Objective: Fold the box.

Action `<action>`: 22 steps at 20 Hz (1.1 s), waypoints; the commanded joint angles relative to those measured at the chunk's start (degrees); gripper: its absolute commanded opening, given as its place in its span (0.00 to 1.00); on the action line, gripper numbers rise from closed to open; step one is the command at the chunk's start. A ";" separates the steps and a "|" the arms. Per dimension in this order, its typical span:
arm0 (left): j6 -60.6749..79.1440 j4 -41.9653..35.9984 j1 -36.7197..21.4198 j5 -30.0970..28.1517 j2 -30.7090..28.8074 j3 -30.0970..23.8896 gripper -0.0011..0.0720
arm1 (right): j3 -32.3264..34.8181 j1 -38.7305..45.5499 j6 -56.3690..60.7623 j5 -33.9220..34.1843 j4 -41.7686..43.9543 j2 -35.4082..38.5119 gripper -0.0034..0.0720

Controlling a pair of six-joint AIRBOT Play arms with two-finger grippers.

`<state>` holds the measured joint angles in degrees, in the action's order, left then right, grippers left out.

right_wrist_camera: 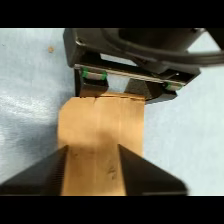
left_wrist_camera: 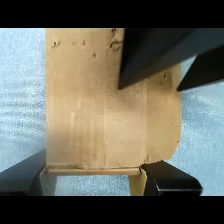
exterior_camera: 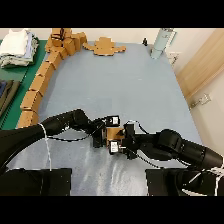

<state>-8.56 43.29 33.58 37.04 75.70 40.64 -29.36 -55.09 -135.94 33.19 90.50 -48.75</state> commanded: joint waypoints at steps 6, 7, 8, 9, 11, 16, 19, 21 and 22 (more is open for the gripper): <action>0.02 0.02 0.02 0.00 0.02 0.00 0.73 | 0.04 0.02 0.04 -3.41 -6.12 -3.34 0.84; 0.02 0.02 0.00 -0.02 0.02 0.00 0.73 | 0.04 0.02 0.04 -3.39 -6.40 -3.45 0.84; 0.02 0.02 0.02 -0.02 0.02 0.00 0.73 | 0.04 0.02 0.07 -3.39 -6.78 -3.43 0.83; 0.02 0.02 0.00 -0.02 0.02 0.00 0.73 | 0.02 0.02 0.07 -3.39 -6.95 -3.41 0.78; 0.02 0.02 0.02 -0.02 0.02 0.00 0.73 | 0.02 0.00 0.04 -3.23 -6.93 -3.30 0.65; 0.02 0.02 0.00 -0.02 0.02 0.00 0.73 | 0.04 -0.02 0.07 -1.46 -6.58 -1.57 0.41; 0.02 0.00 0.02 -0.02 0.02 0.00 0.73 | 0.02 -0.02 0.07 -0.17 -5.18 -1.46 0.24; 0.02 0.02 0.00 -0.02 0.02 0.00 0.73 | 0.02 -0.02 0.07 -0.13 -4.70 -1.31 0.24; 0.02 0.02 0.02 -0.02 0.02 0.00 0.73 | 0.02 -0.02 0.07 -0.13 -4.59 -1.03 0.24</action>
<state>-8.58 43.29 33.58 37.01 75.70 40.64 -29.36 -55.11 -135.90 32.03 85.01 -50.19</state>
